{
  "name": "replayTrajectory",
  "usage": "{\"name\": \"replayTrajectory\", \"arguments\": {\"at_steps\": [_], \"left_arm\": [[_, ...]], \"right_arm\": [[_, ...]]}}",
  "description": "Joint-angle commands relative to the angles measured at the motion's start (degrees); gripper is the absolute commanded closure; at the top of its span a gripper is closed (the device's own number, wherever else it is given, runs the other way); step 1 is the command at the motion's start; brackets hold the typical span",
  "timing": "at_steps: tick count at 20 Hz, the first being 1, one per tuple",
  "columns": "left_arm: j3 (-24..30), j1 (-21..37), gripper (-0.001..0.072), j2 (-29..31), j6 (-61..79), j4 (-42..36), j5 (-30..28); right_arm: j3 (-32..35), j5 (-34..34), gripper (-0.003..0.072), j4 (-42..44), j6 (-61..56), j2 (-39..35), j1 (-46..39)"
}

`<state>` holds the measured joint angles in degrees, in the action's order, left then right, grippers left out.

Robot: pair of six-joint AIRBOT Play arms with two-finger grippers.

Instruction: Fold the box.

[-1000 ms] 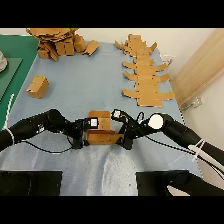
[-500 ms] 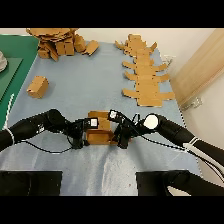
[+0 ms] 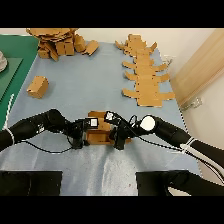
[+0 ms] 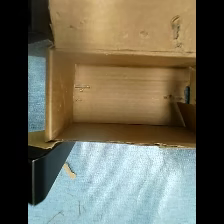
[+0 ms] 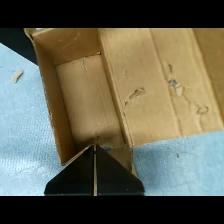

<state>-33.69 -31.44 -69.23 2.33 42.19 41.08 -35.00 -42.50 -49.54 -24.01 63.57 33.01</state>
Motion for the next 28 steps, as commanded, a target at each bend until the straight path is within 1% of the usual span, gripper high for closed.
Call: {"name": "replayTrajectory", "arguments": {"at_steps": [1,2,4,6,7,9,10,11,12,14,15,16,17,19,23,25,26,27,28], "left_arm": [[-0.07,0.0,0.0487,0.04,-0.02,-0.02,-0.02],[-0.07,0.0,0.0486,0.04,-0.02,-0.02,0.0],[-0.07,0.0,0.0486,0.04,-0.02,-0.02,0.0],[-0.07,0.0,0.0486,0.04,-0.02,-0.02,0.0],[-0.07,0.0,0.0486,0.04,-0.02,-0.02,0.02],[-0.07,0.0,0.0486,0.04,-0.02,-0.02,0.0],[-0.07,0.0,0.0486,0.04,-0.02,-0.02,0.0],[-0.07,0.0,0.0486,0.04,0.0,-0.02,0.02],[-0.07,0.0,0.0486,0.04,-0.02,-0.02,0.0],[-0.07,0.0,0.0486,0.04,-0.02,-0.02,0.0],[-0.07,0.0,0.0486,0.04,-0.02,-0.02,0.0],[-0.07,0.0,0.0486,0.04,-0.02,-0.02,0.0],[-0.07,0.0,0.0487,0.04,-0.02,-0.02,0.0],[-0.07,0.0,0.0486,0.04,-0.02,-0.02,0.0],[-0.07,0.0,0.0486,0.04,-0.02,-0.02,0.0],[-0.07,0.0,0.0486,0.04,-0.02,-0.02,0.0],[-0.07,0.0,0.0486,0.04,-0.02,-0.02,0.0],[-0.07,0.0,0.0486,0.04,0.0,-0.02,0.0],[-0.07,0.0,0.0486,0.04,-0.02,-0.02,0.0]], "right_arm": [[-0.04,-0.9,0.0663,0.5,-1.4,0.04,0.22],[-0.04,-3.08,0.0655,-0.46,-4.63,-0.59,0.2],[-0.04,-7.08,0.0615,-5.27,-10.25,-1.86,0.22],[-0.04,-9.33,0.0476,-10.91,-13.35,-2.19,0.2],[-0.04,-9.75,0.045,-12.76,-14.67,-2.19,0.2],[-0.04,-10.21,0.0445,-14.38,-15.08,-2.19,0.2],[-0.04,-10.14,0.0429,-15.41,-15.08,-2.19,0.2],[-0.04,-9.44,0.0349,-16.44,-15.08,-2.19,0.17],[-0.04,-8.17,0.031,-17.66,-15.06,-2.23,0.17],[-0.04,-4.59,0.0308,-17.03,-14.97,-2.21,0.2],[-0.04,-2.6,0.0287,-16.57,-14.64,-2.21,0.2],[-0.04,-0.87,0.0286,-15.93,-13.84,-2.21,0.2],[-0.04,-0.15,0.0262,-15.08,-13.29,-2.21,0.2],[-0.04,-0.11,0.0261,-12.66,-12.85,-2.21,0.2],[-0.04,1.14,0.0263,-10.01,-7.08,-1.97,0.2],[-0.04,0.98,0.0282,-7.06,-5.09,-1.6,0.22],[-0.04,0.98,0.0389,-5.09,-3.61,-1.27,0.22],[-0.04,1.05,0.0436,-2.67,-2.19,-0.87,0.22],[-0.04,1.05,0.0512,-0.24,-0.63,-0.35,0.22]]}}
